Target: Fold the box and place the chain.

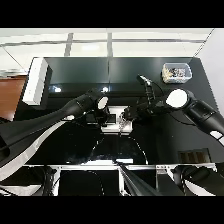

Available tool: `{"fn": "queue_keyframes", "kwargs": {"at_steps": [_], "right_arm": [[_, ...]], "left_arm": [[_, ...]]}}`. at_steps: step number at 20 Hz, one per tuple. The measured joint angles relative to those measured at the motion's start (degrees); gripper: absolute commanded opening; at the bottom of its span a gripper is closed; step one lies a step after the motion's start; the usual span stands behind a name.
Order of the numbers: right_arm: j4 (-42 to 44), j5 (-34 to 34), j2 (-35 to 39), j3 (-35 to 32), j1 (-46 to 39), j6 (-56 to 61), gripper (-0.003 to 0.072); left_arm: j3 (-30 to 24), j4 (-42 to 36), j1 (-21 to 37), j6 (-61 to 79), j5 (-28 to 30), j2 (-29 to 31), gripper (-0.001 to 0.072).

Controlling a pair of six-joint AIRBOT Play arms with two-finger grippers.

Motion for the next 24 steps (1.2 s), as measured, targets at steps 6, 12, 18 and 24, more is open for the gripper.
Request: {"fn": "queue_keyframes", "kwargs": {"at_steps": [6,12,18,24], "right_arm": [[-0.7,1.2,-0.4,0.1,-0.9,0.0,0.0317],[-8.9,10.2,4.3,0.6,-9.5,-0.9,0.0317],[-19.1,16.1,9.4,0.5,-15.4,-1.3,0.0316],[-21.3,15.4,10.3,0.0,-16.3,-1.9,0.0317]], "left_arm": [[0.0,0.0,0.0,0.0,0.0,0.0,0.0026],[0.0,-0.2,0.0,0.0,-0.1,0.0,0.0026],[0.1,-0.2,0.0,0.2,-0.3,0.0,0.0112],[2.5,2.9,-1.2,2.5,-4.0,4.3,0.0588]]}}
